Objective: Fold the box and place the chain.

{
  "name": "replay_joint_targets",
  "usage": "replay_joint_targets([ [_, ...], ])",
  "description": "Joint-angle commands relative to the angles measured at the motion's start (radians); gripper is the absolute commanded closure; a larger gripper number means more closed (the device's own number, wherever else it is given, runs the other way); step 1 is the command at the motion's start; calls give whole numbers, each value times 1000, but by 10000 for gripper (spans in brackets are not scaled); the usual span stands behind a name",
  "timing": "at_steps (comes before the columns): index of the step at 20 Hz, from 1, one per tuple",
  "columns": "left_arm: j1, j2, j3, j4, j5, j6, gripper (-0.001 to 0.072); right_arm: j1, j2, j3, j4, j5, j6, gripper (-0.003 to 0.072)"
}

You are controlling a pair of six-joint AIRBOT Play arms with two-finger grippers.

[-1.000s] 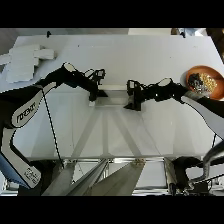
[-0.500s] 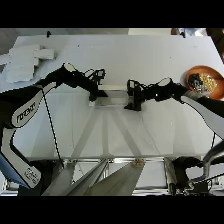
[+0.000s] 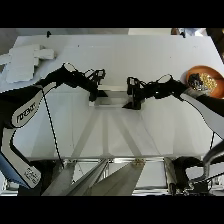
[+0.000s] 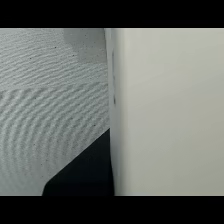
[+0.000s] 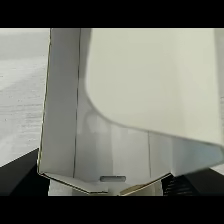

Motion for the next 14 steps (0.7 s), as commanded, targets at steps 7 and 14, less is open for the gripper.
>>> replay_joint_targets([
  [7,1,0,0,-1,2,0,695,1,-36,11,-31,30,24,-2],
  [14,1,0,0,-1,2,0,695,1,-36,11,-35,30,-44,-2],
])
